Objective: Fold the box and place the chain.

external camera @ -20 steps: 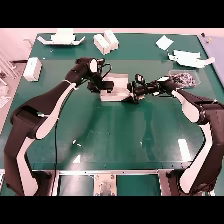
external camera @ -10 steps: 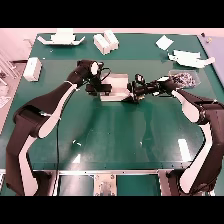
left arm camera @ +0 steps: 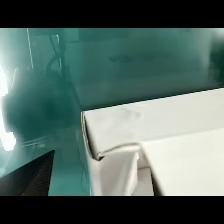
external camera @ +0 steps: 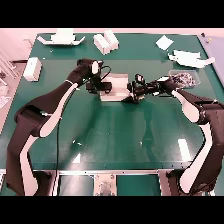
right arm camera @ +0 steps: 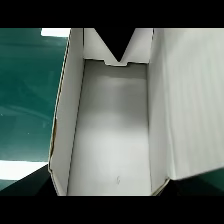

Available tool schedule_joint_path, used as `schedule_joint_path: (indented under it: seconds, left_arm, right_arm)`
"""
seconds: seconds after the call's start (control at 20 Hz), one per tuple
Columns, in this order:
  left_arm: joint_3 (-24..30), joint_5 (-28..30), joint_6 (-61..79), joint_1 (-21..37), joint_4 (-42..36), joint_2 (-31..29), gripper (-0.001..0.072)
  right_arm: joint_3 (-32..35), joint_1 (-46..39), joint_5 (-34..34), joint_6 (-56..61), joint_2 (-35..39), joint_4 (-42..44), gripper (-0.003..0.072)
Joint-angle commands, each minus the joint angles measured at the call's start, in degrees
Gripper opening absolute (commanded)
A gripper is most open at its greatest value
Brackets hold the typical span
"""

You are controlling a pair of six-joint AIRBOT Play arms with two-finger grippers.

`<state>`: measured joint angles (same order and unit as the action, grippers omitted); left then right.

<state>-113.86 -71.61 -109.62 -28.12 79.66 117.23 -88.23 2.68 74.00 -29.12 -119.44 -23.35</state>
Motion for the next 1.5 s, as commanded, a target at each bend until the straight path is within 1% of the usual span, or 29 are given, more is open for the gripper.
schedule_joint_path:
  seconds: [0.0, 0.25, 0.45, 0.85, 1.0, 1.2, 1.45]
  left_arm:
    - [-1.38, -0.07, -0.33, -0.07, -0.61, 0.76, 0.0659]
    - [-1.40, 0.39, -0.33, -0.11, -0.09, 1.31, 0.0659]
    - [-4.20, -1.31, -0.28, -0.11, -0.37, 3.69, 0.0658]
    - [-4.35, -1.53, -0.35, 0.37, -0.28, 3.85, 0.0658]
    - [-4.35, -3.48, -0.33, 0.37, 0.17, 3.85, 0.0659]
    - [-6.16, -6.40, -0.31, 0.35, 2.69, 3.85, 0.0659]
    - [-6.25, -6.47, -0.31, -0.17, 3.30, 3.85, 0.0659]
  right_arm:
    - [0.00, 0.00, 0.02, 0.00, 0.00, 0.00, 0.0540]
    - [0.00, 0.00, 0.02, 0.00, 0.00, 0.00, 0.0540]
    - [0.00, 0.00, 0.02, 0.00, 0.00, 0.00, 0.0540]
    - [0.00, 0.00, 0.00, 0.00, 0.00, 0.00, 0.0540]
    - [0.00, 0.00, 0.02, 0.00, 0.00, 0.00, 0.0540]
    - [0.00, 0.00, 0.02, 0.00, 0.00, 0.00, 0.0540]
    - [0.00, 0.00, 0.02, 0.00, 0.00, 0.00, 0.0540]
